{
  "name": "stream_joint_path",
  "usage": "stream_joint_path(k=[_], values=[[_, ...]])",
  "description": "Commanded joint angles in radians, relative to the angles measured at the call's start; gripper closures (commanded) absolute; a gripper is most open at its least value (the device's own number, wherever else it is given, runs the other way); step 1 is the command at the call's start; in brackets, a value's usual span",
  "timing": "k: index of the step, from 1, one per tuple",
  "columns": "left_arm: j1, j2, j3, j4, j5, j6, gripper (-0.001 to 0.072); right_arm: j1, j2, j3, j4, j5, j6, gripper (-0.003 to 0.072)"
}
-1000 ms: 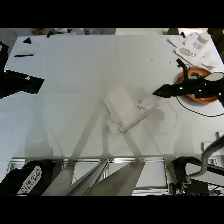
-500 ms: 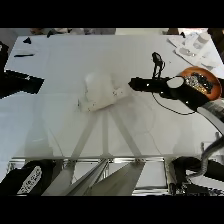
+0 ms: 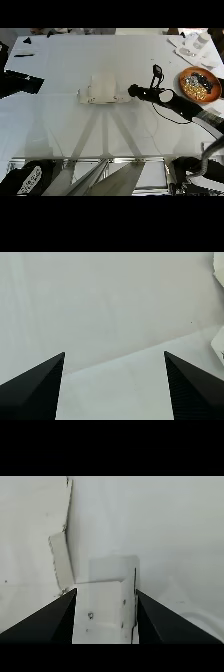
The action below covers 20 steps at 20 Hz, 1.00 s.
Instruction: Fold the box and place the chain.
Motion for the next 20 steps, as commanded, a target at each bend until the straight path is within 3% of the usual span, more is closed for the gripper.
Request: stream_joint_path(k=[1,6,8,20], values=[[0.0,0.0,0.0,0.0,0.0,0.0,0.0016,-0.092,0.011,0.021,-0.044,0.143,0.014,0.029],[0.0,0.0,0.0,0.0,0.0,0.0,0.0016,-0.356,-0.035,0.192,-0.061,0.581,-0.072,0.0291],[0.0,0.001,0.0,0.0,0.0,0.0,0.0016,-0.405,-0.089,0.263,-0.06,0.704,-0.096,0.029],[0.0,0.001,0.0,0.0,0.0,0.0,0.0016,-0.217,-0.396,0.479,-0.081,0.821,-0.165,0.0297]])
